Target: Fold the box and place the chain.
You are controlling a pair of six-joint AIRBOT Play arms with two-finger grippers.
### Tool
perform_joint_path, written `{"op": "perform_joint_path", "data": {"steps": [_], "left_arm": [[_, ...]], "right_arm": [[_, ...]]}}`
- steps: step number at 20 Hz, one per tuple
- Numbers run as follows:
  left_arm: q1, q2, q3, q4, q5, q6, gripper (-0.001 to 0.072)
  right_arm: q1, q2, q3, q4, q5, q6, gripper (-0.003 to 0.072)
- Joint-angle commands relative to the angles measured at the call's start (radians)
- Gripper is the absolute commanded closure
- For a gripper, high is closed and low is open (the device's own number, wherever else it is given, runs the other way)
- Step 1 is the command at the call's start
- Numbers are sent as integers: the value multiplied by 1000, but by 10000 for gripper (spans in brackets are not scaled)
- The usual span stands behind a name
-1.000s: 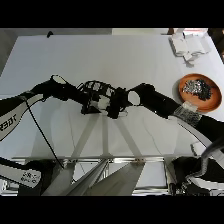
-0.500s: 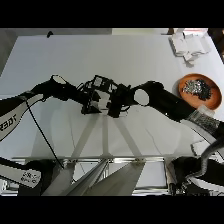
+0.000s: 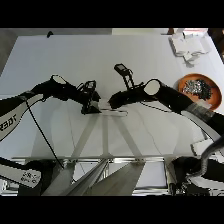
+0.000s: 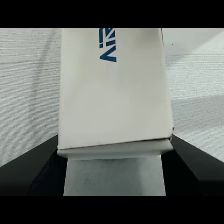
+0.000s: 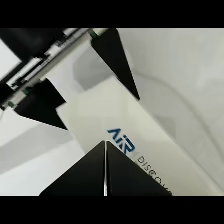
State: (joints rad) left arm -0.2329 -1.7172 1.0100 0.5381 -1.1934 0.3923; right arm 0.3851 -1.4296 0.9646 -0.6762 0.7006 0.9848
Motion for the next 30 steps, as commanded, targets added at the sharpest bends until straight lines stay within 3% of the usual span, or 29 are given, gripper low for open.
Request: {"op": "perform_joint_path", "data": {"steps": [1, 11, 15, 18, 24, 26, 30], "left_arm": [[1, 0, 0, 0, 0, 0, 373], [1, 0, 0, 0, 0, 0, 373], [1, 0, 0, 0, 0, 0, 373], [1, 0, 0, 0, 0, 0, 373], [1, 0, 0, 1, 0, 0, 373], [0, 0, 0, 0, 0, 0, 373], [1, 0, 0, 0, 0, 0, 373]], "right_arm": [[-12, -74, -26, 75, 31, 2, 680], [2, -70, -26, 56, 33, 2, 677], [-1, -3, -26, 56, -17, -18, 676], [-32, 64, -31, 50, 10, -55, 676], [-144, 154, -211, 59, 39, -77, 679], [-154, 151, -274, 80, -15, -98, 679], [-151, 130, -300, 74, -39, -106, 679]]}}
